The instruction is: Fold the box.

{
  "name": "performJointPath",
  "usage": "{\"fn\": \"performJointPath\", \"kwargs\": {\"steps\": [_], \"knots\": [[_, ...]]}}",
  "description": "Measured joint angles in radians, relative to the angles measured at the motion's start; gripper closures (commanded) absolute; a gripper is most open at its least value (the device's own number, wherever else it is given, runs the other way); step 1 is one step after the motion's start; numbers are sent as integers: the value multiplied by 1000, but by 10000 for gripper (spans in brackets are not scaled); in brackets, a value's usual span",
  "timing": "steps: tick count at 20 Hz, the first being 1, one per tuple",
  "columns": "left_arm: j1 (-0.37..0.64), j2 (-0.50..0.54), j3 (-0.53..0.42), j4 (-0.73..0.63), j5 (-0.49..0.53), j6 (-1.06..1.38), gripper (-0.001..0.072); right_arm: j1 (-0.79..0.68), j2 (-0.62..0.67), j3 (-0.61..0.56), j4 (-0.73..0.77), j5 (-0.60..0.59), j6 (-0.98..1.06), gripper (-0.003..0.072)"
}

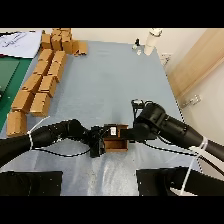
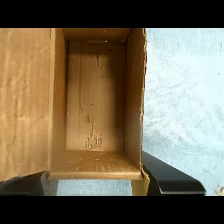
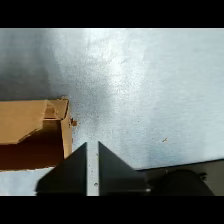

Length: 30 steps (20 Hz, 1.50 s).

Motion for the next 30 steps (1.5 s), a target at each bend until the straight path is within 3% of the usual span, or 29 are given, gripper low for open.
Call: {"fn": "performJointPath", "kwargs": {"steps": [4,6,10,13,15,20,30], "knots": [[0,0,0,0,0,0,199,-88,69,-21,-18,-8,-32,685],[0,0,0,0,0,0,199,-201,85,-49,31,31,-120,685],[0,0,0,0,1,0,199,-524,45,-91,404,243,-503,686],[0,0,0,0,1,0,199,-711,-63,-101,712,315,-813,685],[0,0,0,0,1,0,199,-774,-134,-105,827,337,-945,685],[0,0,0,0,1,0,199,-821,-211,-107,989,354,-1109,685],[43,26,-2,40,-3,-27,199,-786,-229,-107,1064,318,-1186,685]]}}
